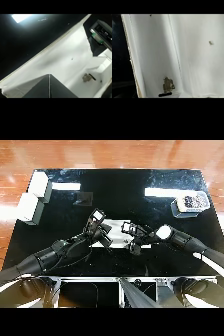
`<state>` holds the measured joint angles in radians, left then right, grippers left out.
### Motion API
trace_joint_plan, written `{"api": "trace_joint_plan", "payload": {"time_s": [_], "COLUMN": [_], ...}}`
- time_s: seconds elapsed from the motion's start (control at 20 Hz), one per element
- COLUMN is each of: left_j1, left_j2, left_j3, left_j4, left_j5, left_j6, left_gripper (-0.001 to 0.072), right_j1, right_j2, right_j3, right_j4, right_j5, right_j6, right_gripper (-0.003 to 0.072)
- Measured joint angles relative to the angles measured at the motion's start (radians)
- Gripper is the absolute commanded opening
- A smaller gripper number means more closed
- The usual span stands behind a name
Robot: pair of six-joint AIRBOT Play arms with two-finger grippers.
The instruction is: Fold the box and place the chain.
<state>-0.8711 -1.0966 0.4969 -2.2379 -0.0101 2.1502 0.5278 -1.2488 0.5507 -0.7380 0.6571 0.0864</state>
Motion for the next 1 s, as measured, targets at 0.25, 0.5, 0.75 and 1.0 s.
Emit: {"api": "trace_joint_plan", "payload": {"time_s": [0.25,0.5,0.75,1.0], "left_j1": [-0.001,-0.006,-0.008,-0.008], "left_j2": [-0.045,-0.063,-0.066,-0.064], "left_j3": [0.0,0.0,0.0,0.003], "left_j4": [0.0,0.001,0.003,0.004], "left_j5": [-0.018,0.002,0.045,0.087], "left_j6": [-0.008,-0.01,-0.011,-0.011], "left_gripper": [0.0018,0.0018,0.0018,0.0018], "right_j1": [0.0,0.0,0.0,0.0], "right_j2": [0.0,0.0,0.0,0.0], "right_j3": [0.0,0.0,0.0,0.0], "right_j4": [0.0,-0.001,-0.004,-0.006], "right_j5": [0.0,0.0,-0.005,-0.007], "right_j6": [0.0,0.0,0.0,-0.001], "right_gripper": [0.0516,0.0516,0.0516,0.0516]}}
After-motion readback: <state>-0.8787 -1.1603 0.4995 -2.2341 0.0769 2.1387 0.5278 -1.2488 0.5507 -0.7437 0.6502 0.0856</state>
